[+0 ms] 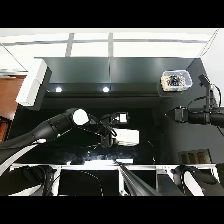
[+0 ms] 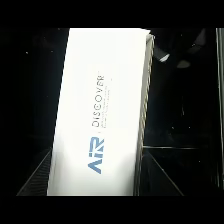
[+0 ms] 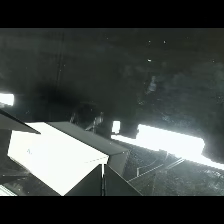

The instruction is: Fold the box and place the chain.

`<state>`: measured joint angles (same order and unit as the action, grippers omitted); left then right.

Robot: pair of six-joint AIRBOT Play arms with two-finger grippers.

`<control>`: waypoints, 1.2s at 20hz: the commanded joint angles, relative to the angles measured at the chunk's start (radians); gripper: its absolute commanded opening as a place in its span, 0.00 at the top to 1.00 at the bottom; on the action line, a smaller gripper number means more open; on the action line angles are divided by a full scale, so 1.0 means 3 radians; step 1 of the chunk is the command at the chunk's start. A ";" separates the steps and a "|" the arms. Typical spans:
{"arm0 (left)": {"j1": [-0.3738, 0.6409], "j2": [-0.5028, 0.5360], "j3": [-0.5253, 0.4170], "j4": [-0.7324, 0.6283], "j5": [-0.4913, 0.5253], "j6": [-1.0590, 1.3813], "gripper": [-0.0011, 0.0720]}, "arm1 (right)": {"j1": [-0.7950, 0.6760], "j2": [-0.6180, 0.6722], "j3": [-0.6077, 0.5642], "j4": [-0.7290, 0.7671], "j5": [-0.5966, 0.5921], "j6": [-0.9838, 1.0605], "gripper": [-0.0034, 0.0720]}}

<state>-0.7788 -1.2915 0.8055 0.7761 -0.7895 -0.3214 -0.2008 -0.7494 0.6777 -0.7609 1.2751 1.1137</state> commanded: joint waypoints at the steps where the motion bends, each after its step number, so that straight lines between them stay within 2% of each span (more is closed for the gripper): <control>1: -0.0005 -0.0019 0.0004 0.0001 -0.0004 -0.0003 0.01 | -0.0003 0.0003 0.0004 0.0000 0.0001 0.0001 0.93; 5: -0.0072 -0.0169 0.0003 0.0037 0.0109 -0.0001 0.01 | -0.0003 0.0003 0.0004 0.0000 -0.0005 0.0001 0.93; 11: -0.0341 -0.0373 0.0003 0.0033 0.0776 -0.0001 0.01 | -0.0003 0.0003 0.0004 0.0000 -0.0008 0.0003 0.93; 14: -0.0432 -0.0390 0.0004 0.0092 0.0862 -0.0001 0.02 | -0.0003 0.0003 0.0004 0.0000 -0.0001 0.0004 0.93; 15: -0.0422 -0.0374 0.0004 0.0122 0.0828 -0.0004 0.17 | -0.0003 0.0003 0.0004 0.0000 0.0001 0.0004 0.93; 16: -0.0387 -0.0340 0.0004 0.0177 0.0711 -0.0004 0.47 | -0.0003 0.0003 0.0004 0.0000 0.0005 0.0004 0.93; 17: -0.0327 -0.0282 0.0003 0.0270 0.0533 -0.0025 0.58 | -0.0003 0.0003 0.0004 0.0000 0.0011 0.0004 0.93; 19: -0.0122 -0.0106 -0.0024 0.0623 0.0210 -0.0476 0.58 | -0.0003 0.0003 0.0004 0.0001 0.0028 0.0004 0.93; 21: 0.0230 0.0140 -0.0127 0.1177 -0.0155 -0.1122 0.58 | -0.0003 0.0003 0.0004 0.0001 0.0078 0.0003 0.93; 24: 0.1080 0.0637 -0.0474 0.1656 -0.0811 -0.1427 0.58 | -0.0003 0.0003 0.0004 0.0000 0.0095 0.0001 0.93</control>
<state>-0.6380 -1.2118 0.7330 1.0962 -0.8345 -0.6075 -0.2008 -0.7494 0.6777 -0.7612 1.2942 1.1145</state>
